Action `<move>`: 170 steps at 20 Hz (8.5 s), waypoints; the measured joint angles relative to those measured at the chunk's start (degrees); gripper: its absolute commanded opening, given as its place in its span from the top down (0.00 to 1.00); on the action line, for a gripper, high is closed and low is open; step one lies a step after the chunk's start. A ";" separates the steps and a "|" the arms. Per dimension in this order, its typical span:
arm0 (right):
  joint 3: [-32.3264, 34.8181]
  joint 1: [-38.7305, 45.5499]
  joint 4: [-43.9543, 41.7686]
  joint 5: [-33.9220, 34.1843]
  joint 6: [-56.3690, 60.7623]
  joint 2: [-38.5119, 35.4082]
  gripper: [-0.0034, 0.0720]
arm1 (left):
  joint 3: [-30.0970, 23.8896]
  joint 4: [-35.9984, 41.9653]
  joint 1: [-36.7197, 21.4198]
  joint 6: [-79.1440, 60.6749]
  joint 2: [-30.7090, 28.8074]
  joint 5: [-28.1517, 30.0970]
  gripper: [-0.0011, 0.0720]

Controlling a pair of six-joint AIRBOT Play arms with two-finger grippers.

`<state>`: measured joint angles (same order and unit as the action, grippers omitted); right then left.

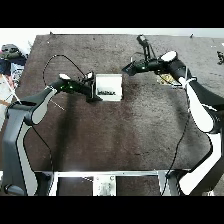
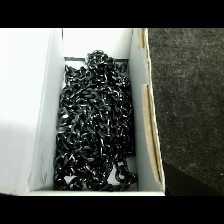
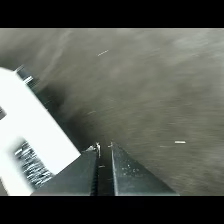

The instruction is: Fold the box and place the chain.

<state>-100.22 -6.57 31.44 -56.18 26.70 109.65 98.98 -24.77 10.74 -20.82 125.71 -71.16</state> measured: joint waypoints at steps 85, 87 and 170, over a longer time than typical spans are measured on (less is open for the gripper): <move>-0.87 -7.98 13.53 -17.20 -23.19 2.58 0.48 | 0.00 -0.02 0.07 0.11 0.00 -0.09 0.34; -0.90 -7.34 11.06 -17.31 -23.17 2.23 0.48 | 0.00 0.04 0.07 0.24 0.00 0.04 0.34; 98.64 4.76 -1.68 45.72 0.50 -106.33 0.94 | 8.07 2.40 -5.68 12.57 -9.55 6.32 0.97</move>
<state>-1.58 -1.80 29.76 -10.46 27.20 3.31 107.04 -22.37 5.06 -8.25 116.16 -64.84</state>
